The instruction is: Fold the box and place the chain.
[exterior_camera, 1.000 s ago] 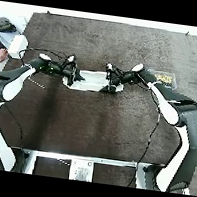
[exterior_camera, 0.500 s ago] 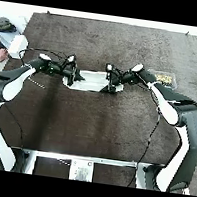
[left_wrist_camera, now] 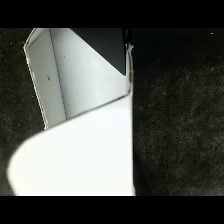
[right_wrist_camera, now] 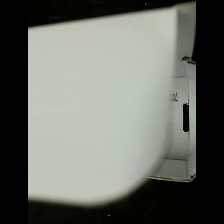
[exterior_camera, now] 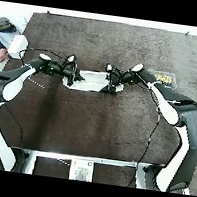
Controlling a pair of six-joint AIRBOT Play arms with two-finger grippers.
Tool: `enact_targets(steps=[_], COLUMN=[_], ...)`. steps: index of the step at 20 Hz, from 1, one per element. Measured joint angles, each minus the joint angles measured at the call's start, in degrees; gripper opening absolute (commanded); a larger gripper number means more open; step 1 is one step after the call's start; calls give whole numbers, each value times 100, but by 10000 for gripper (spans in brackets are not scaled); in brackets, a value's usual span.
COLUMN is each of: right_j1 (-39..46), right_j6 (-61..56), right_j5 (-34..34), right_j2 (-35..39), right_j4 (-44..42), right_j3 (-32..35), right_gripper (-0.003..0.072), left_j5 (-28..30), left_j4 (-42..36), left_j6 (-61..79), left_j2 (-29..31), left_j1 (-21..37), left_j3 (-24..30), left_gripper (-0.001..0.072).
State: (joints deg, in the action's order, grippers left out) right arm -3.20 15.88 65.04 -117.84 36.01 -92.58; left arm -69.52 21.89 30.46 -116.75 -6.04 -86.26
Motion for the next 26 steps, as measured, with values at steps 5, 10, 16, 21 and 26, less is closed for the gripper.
enact_targets(steps=[5, 10, 16, 21, 26], right_j1=[-2, -2, -2, -2, -2], right_j6=[2, 2, 2, 2, 2], right_j5=[-39, -55, -66, -72, -76], right_j2=[2, 2, 2, 2, 2], right_j4=[22, 24, 22, 22, 22], right_j3=[0, 0, 0, 0, 0], right_gripper=[368, 368, 368, 368, 368], left_j5=[2, 2, 4, 2, 2], left_j4=[0, 0, 2, -2, -2], left_j6=[0, 0, 0, 0, 0], left_j2=[0, 2, 2, 0, 0], left_j1=[0, 0, 0, 0, 0], left_j3=[0, 0, 0, 0, 0], left_gripper=[11, 11, 11, 11, 11])
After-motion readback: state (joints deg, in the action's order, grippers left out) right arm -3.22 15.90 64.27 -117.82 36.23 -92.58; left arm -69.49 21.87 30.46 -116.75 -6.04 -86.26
